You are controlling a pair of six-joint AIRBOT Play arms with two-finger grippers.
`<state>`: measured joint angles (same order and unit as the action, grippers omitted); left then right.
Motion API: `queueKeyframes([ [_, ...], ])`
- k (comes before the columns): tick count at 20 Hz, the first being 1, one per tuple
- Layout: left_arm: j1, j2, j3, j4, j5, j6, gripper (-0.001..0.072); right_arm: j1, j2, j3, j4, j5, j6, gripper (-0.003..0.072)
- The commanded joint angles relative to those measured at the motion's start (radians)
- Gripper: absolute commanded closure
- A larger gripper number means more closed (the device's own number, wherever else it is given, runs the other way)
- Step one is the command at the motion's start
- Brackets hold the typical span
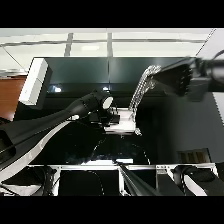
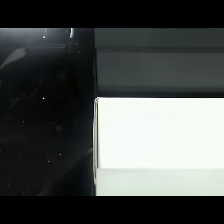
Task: Fold the box and place the chain.
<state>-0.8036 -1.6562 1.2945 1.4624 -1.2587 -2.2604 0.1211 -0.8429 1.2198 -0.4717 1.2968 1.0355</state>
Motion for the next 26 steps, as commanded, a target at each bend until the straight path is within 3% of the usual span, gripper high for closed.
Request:
queueKeyframes([
  [1,0.000,0.000,0.001,0.003,0.003,0.008,0.0677,0.012,-0.003,-0.139,0.002,-0.006,0.021,0.0671],
  [6,0.000,0.000,0.001,-0.001,0.010,0.008,0.0677,0.106,-0.003,-0.325,0.001,-0.140,0.046,0.0671],
  [14,0.000,0.000,0.001,-0.005,0.024,0.008,0.0677,0.195,-0.047,-0.531,-0.034,-0.319,0.071,0.0668],
  [15,0.000,0.000,0.001,-0.005,0.025,0.008,0.0677,0.213,-0.065,-0.531,-0.047,-0.313,0.073,0.0620],
  [16,0.000,0.000,0.001,-0.005,0.026,0.008,0.0677,0.225,-0.074,-0.531,-0.053,-0.314,0.076,0.0458],
  [17,0.000,0.000,0.001,-0.005,0.025,0.008,0.0677,0.227,-0.074,-0.531,-0.063,-0.315,0.075,0.0411],
  [19,0.000,0.000,0.001,-0.005,0.025,0.008,0.0677,0.168,-0.074,-0.516,-0.095,-0.278,0.075,0.0412],
  [22,0.000,0.000,0.001,-0.005,0.023,0.008,0.0677,-0.034,-0.071,-0.486,-0.148,-0.124,0.054,0.0414],
  [23,0.000,0.000,0.001,-0.005,0.023,0.008,0.0677,-0.112,-0.071,-0.486,-0.169,-0.066,0.018,0.0453],
  [26,0.000,0.000,0.001,-0.005,0.019,0.008,0.0677,-0.261,-0.071,-0.504,-0.316,0.031,-0.113,0.0450],
])
